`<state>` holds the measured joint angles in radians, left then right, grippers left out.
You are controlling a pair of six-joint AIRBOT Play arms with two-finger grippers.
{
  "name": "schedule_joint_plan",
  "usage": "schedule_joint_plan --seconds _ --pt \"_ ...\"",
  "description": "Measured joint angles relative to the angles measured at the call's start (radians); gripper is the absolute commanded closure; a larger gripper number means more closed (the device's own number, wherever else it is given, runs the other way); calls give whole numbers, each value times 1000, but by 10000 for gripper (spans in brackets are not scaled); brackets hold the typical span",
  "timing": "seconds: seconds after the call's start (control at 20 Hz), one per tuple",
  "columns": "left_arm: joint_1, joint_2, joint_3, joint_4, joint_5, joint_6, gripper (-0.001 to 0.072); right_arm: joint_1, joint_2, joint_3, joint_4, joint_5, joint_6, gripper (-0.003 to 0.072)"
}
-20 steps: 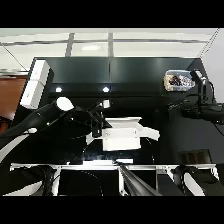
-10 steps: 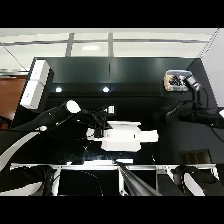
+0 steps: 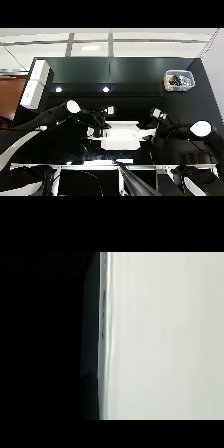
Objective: Fold the box and place the chain.
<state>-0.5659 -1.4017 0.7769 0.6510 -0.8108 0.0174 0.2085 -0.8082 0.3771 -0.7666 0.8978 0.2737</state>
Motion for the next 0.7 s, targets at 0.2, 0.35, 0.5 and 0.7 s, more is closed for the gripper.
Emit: schedule_joint_plan --seconds 0.2,0.35,0.5,0.7 --pt "0 0 0 3 -6 -2 681 112 -42 -12 -32 -6 -51 54" --pt "0 0 0 3 -8 -2 681 161 -73 -15 -72 -13 -82 54" --pt "0 0 0 3 -9 -2 681 181 -87 -16 -74 -14 -105 54" --pt "0 0 0 3 -10 -2 681 190 -93 -16 -102 2 -121 54"
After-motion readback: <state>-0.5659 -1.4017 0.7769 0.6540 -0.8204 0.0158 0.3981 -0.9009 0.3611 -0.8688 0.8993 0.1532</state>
